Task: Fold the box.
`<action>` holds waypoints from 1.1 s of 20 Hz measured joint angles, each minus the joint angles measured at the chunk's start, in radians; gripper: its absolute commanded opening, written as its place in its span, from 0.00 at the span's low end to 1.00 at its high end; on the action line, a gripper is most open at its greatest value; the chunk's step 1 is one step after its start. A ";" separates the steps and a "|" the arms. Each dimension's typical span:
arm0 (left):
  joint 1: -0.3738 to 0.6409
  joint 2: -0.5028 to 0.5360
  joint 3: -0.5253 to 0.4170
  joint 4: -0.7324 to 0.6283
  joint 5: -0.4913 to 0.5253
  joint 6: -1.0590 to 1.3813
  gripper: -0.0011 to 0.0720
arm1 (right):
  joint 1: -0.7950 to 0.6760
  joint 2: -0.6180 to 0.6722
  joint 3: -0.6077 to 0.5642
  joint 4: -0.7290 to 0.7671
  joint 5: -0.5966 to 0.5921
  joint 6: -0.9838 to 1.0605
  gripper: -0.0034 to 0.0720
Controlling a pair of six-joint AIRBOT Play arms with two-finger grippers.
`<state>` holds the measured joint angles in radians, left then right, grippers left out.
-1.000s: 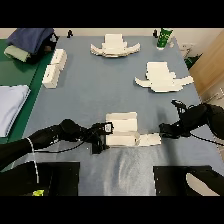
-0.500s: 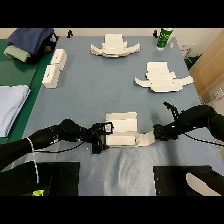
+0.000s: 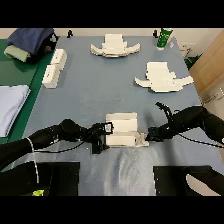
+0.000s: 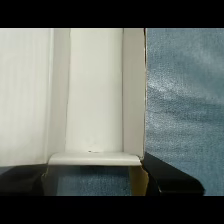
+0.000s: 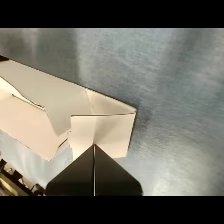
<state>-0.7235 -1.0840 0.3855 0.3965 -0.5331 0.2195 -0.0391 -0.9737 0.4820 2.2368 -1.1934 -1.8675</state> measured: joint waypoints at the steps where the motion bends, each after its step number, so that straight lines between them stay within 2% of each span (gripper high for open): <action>1: 0.000 0.000 0.000 0.000 0.000 0.000 0.65 | 0.000 0.004 0.000 -0.018 0.001 0.001 0.05; 10: 0.000 0.000 0.000 0.000 0.000 0.000 0.65 | -0.056 0.048 -0.007 -0.185 0.058 0.108 0.05; 22: 0.000 0.000 0.000 0.000 0.000 0.000 0.65 | -0.065 -0.018 -0.069 0.006 0.069 0.026 0.05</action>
